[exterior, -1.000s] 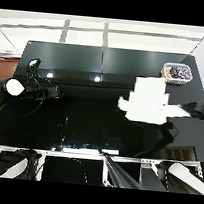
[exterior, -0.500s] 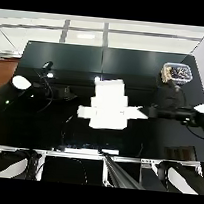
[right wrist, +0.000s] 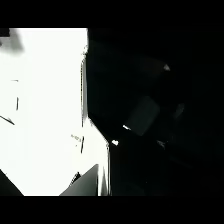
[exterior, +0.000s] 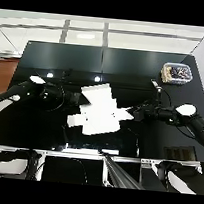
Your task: Fold the box and place the chain.
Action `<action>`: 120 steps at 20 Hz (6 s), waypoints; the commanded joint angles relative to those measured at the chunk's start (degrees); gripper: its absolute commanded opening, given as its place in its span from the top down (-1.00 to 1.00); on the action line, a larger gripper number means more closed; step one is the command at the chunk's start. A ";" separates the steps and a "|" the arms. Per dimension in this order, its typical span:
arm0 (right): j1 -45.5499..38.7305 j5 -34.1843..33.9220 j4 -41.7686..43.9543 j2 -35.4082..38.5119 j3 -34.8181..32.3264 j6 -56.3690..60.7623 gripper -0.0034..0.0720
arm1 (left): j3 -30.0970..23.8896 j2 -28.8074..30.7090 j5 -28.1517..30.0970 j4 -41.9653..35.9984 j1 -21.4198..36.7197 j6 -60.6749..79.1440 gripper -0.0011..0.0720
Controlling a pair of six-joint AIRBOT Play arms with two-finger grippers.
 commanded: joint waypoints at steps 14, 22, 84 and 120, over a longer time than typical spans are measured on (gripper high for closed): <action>0.46 0.35 -1.20 0.11 0.50 0.02 -0.52 | 9.20 -6.01 -14.56 10.56 -4.28 15.78 0.89; -3.13 17.16 -16.20 0.72 15.32 -7.43 -0.76 | 4.79 7.19 1.88 16.55 -9.11 26.45 0.90; 13.70 -4.57 -6.01 -13.70 4.90 -49.55 -0.97 | 4.92 6.12 15.74 22.71 -18.45 39.63 0.89; 15.39 -8.31 -9.16 -15.30 5.51 -45.18 -0.35 | 5.75 12.46 9.55 28.15 -14.82 26.62 -0.63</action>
